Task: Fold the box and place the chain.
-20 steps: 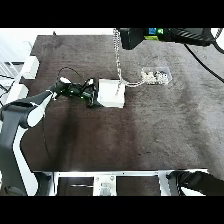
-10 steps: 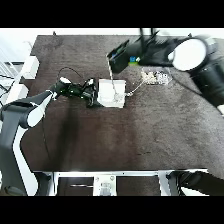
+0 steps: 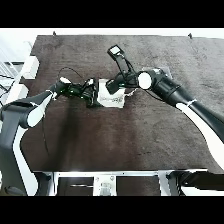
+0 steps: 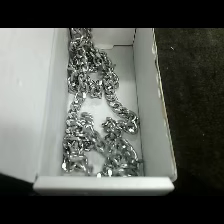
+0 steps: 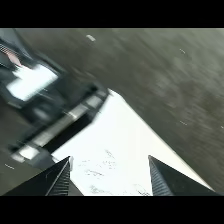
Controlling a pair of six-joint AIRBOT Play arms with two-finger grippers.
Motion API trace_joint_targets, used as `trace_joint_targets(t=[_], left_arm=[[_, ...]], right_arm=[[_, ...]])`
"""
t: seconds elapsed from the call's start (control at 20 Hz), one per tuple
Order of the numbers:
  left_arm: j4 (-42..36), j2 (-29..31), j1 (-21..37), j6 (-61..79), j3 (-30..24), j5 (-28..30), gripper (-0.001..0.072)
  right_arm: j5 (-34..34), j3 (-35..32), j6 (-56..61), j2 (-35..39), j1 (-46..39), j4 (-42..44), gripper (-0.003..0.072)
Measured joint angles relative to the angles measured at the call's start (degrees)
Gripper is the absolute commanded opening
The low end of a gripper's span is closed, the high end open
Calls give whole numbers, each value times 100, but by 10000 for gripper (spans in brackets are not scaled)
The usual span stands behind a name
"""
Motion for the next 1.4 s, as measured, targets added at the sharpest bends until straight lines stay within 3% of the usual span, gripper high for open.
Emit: trace_joint_targets(t=[0.15, 0.3, 0.6, 0.8, 1.05, 1.2, 1.4], left_arm=[[0, 0, 0, 0, 0, 0, 624], [0, 0, 0, 0, -2, 0, 624], [0, 0, 0, 0, 0, 0, 624], [0, 0, 0, 0, -2, 0, 624], [0, 0, 0, 0, 0, 0, 624], [-2, 0, 0, 0, 0, -2, 624], [-2, 0, 0, 2, -2, -2, 624]], right_arm=[[492, -79, -107, 280, -450, -260, 542], [789, -264, -953, 481, -1126, -170, 542], [1012, -503, -4437, -181, -2247, 1707, 542], [1064, -450, -6008, -920, -2441, 2332, 541], [1231, 37, -6865, -1668, -2492, 2610, 534], [1405, 354, -7180, -1947, -2465, 2699, 472], [1515, 645, -7434, -2253, -2446, 2712, 473]])
